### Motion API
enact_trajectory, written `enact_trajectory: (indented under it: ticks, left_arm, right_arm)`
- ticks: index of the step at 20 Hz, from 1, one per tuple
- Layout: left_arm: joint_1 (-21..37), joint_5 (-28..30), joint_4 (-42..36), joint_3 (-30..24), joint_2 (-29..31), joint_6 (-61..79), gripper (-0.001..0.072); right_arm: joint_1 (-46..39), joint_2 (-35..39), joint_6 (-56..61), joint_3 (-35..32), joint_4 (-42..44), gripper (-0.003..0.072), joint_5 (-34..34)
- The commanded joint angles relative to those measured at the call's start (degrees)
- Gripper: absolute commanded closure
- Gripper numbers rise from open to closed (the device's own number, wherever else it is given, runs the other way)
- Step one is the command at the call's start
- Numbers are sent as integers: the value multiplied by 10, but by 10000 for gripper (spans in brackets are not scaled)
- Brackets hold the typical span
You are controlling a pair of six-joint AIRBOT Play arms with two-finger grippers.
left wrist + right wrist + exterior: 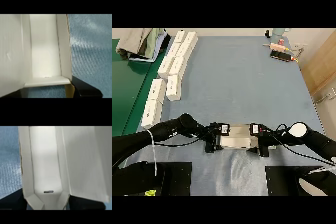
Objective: Fold the box.
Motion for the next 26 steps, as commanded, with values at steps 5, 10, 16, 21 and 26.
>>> enact_trajectory:
  ticks: [5, 10, 16, 21, 26]
  left_arm:
    - [0, 3, 0, 0, 0, 0, 199]
    - [0, 3, 0, 0, 0, 0, 198]
    - [0, 3, 0, 0, 0, 0, 198]
    - [0, 3, 0, 0, 0, 0, 198]
    - [0, 3, 0, 0, 0, 0, 199]
  right_arm:
    - [-53, 116, 176, 0, -96, -33, 127]
    - [-74, 234, 350, 0, -120, -30, 165]
    - [-74, 317, 805, 0, 70, -26, 164]
    - [-73, 315, 877, 0, 85, -25, 151]
    - [-73, 311, 947, -2, 103, -13, 141]
